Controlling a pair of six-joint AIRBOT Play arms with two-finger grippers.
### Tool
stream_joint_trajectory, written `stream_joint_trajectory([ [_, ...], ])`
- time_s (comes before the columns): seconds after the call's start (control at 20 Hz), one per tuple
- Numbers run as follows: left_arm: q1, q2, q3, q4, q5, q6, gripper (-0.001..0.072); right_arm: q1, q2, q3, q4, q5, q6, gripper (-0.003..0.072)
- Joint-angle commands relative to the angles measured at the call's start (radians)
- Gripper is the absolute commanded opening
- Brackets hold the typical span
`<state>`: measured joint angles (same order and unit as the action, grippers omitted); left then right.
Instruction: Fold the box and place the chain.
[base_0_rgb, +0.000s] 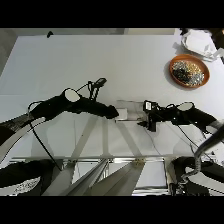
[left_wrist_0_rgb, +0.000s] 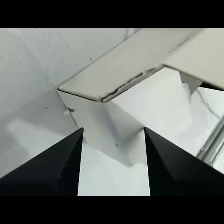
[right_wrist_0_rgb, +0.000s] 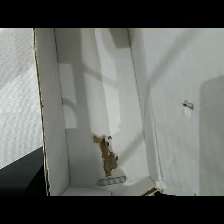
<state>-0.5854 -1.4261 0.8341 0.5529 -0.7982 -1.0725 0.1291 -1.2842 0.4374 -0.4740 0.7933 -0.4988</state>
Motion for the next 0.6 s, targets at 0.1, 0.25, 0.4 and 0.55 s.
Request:
stream_joint_trajectory([
  [0.1, -0.061, -0.024, 0.106, 0.269, 0.012, -0.303, 0.0405, 0.000, 0.000, 0.000, 0.000, 0.000, 0.000, 0.0410],
  [0.25, -0.102, -0.026, 0.149, 0.369, -0.002, -0.411, 0.0405, 0.000, 0.000, 0.000, 0.000, 0.000, 0.000, 0.0410],
  [0.4, -0.135, -0.044, 0.186, 0.439, -0.024, -0.505, 0.0404, 0.000, 0.000, 0.000, 0.000, 0.000, 0.000, 0.0410],
  [0.55, -0.171, -0.098, 0.250, 0.511, -0.076, -0.626, 0.0387, 0.000, 0.000, 0.000, 0.000, 0.000, 0.000, 0.0410],
])
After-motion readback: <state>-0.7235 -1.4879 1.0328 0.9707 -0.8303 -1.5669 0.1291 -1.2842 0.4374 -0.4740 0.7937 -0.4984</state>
